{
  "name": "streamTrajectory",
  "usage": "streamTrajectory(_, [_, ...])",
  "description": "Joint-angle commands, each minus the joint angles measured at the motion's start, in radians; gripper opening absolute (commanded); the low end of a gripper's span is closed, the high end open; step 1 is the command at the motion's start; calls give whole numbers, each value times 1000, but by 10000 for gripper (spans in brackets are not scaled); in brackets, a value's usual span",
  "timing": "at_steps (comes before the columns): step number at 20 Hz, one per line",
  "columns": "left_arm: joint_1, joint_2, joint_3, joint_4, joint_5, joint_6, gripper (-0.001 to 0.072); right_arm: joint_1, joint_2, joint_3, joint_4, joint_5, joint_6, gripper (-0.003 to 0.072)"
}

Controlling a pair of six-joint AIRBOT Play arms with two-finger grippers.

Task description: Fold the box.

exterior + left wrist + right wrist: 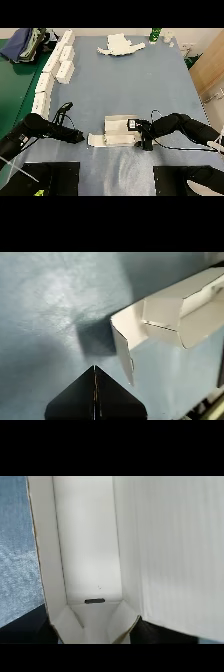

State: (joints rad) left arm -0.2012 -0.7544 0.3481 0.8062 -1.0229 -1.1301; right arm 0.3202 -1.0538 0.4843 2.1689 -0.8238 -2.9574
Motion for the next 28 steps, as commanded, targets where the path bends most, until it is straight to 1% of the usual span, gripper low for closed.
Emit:
streamTrajectory(1, [-8,-102,-57,-207,64,113,15,0,1,1,0,0,0,511])
streamTrajectory(2, [-32,-133,-57,-235,86,132,15,0,1,1,0,0,0,511])
streamTrajectory(4, [-86,-187,-56,-246,130,140,15,0,1,1,0,0,0,511])
streamTrajectory(7, [-147,-232,-56,-257,145,147,15,0,1,1,0,0,0,511])
streamTrajectory(10, [-156,-217,-36,-276,125,163,15,0,1,1,0,0,0,511])
streamTrajectory(14, [-157,-172,34,-280,90,164,15,0,1,1,0,0,0,511])
streamTrajectory(17, [-162,-175,44,-337,84,165,20,0,1,1,0,0,0,511])
streamTrajectory(18, [-167,-176,45,-343,89,165,240,0,1,1,0,0,0,511])
streamTrajectory(19, [-170,-176,45,-343,89,165,478,0,1,1,0,0,0,511])
streamTrajectory(22, [-171,-176,45,-342,92,166,486,0,1,1,0,0,0,511])
streamTrajectory(25, [-174,-179,43,-346,117,165,487,0,1,1,0,0,0,511])
streamTrajectory(28, [-215,-204,44,-404,129,177,486,0,1,1,0,0,0,511])
